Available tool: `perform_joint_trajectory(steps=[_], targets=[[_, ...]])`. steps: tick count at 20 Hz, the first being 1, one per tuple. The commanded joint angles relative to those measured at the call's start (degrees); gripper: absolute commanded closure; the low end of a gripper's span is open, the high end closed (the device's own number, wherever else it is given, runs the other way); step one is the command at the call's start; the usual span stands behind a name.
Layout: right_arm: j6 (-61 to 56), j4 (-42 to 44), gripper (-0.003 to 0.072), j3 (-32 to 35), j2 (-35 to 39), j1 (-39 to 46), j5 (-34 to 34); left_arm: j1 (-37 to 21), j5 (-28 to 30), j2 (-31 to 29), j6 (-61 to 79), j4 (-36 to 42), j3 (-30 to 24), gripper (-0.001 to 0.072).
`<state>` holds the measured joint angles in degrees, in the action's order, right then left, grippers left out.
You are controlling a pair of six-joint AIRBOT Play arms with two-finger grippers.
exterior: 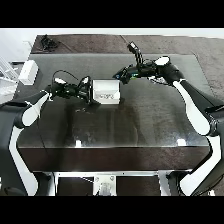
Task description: Fold the box and place the chain.
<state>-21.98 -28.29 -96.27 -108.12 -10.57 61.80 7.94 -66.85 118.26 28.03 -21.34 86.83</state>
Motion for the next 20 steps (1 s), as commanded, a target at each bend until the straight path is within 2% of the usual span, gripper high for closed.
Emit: perform_joint_trajectory(steps=[1,8,11,12,13,14,20], targets=[[-0.5,-5.1,0.0677,-1.5,-1.9,-0.3,3.7,0.0,0.0,0.0,0.0,0.0,0.0,0.0354],[-0.5,-5.2,0.0676,-5.3,-1.8,-2.3,14.6,0.0,0.0,0.0,0.0,0.0,0.0,0.0354],[0.2,-7.3,0.0674,-5.5,-1.9,-4.5,14.8,0.0,0.0,0.0,0.0,0.0,0.0,0.0354],[0.2,-8.3,0.0646,-5.5,-1.9,-5.1,14.8,0.0,0.0,0.0,0.0,0.0,0.0,0.0354],[1.3,-8.8,0.0522,-5.5,-1.9,-5.6,14.8,0.0,0.0,0.0,0.0,0.0,0.0,0.0354],[2.7,-9.0,0.0491,-5.5,-1.9,-5.9,14.8,0.0,0.0,0.0,0.0,0.0,0.0,0.0354],[3.0,-9.4,0.0485,-5.5,-1.9,-5.8,14.4,0.0,0.0,0.0,0.0,0.0,0.0,0.0354]])
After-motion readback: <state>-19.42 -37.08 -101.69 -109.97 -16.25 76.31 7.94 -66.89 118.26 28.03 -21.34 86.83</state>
